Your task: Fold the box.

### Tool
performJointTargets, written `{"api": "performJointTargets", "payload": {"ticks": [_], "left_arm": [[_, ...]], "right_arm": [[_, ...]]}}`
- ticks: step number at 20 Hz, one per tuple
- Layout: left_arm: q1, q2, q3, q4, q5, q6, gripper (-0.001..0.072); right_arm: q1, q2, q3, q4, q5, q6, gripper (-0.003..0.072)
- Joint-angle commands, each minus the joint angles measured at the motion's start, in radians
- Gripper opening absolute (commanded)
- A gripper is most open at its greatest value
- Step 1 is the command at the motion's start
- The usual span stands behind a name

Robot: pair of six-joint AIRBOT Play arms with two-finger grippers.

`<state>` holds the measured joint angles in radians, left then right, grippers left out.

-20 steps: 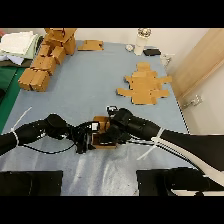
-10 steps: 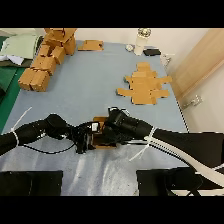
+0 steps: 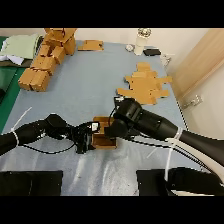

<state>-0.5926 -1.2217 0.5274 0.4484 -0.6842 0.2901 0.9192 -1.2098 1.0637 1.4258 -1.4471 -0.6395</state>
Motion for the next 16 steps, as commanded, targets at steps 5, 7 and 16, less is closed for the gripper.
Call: {"api": "performJointTargets", "payload": {"ticks": [5, 7, 16], "left_arm": [[0.000, 0.000, 0.000, 0.000, 0.001, 0.000, 0.0447], [0.000, 0.000, 0.000, 0.000, 0.001, 0.000, 0.0447], [0.000, 0.000, 0.000, 0.000, 0.001, 0.000, 0.0447]], "right_arm": [[-0.426, 0.038, -0.123, 0.138, 0.351, -0.383, 0.0004], [-0.599, -0.050, -0.145, 0.594, 0.535, -0.768, 0.0003], [-0.644, -0.313, -0.134, 1.387, 0.004, -1.886, 0.0002]]}}
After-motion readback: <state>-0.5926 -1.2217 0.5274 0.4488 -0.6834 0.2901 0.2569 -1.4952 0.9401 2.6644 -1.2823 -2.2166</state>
